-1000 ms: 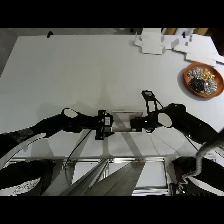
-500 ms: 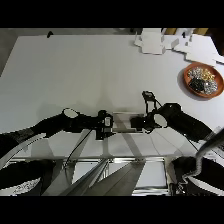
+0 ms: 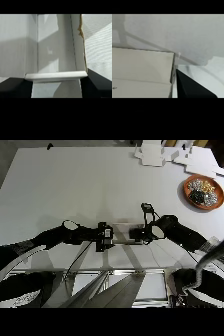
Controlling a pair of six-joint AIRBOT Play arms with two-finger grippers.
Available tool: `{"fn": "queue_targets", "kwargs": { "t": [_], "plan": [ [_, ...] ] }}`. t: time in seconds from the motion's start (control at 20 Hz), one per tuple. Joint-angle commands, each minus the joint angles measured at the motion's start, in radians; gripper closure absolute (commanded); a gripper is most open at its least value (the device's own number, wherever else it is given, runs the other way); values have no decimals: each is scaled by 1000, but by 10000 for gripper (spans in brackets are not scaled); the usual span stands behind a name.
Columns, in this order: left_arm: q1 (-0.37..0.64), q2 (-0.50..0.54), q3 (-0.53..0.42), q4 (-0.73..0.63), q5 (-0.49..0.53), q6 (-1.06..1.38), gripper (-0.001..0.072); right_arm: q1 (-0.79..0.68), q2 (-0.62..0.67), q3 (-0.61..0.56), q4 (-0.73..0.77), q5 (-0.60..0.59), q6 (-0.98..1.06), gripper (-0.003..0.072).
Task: Fold the box and place the chain.
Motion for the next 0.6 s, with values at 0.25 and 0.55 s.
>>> {"fn": "queue_targets", "kwargs": {
  "t": [0.25, 0.55],
  "plan": [
    [0, 0, 0, 1, -2, 1, 698, 0, -11, 0, 12, 3, -1, 589],
    [0, 0, 0, 1, -2, 1, 698, 0, -11, 0, 11, 27, -5, 506]
  ]
}}
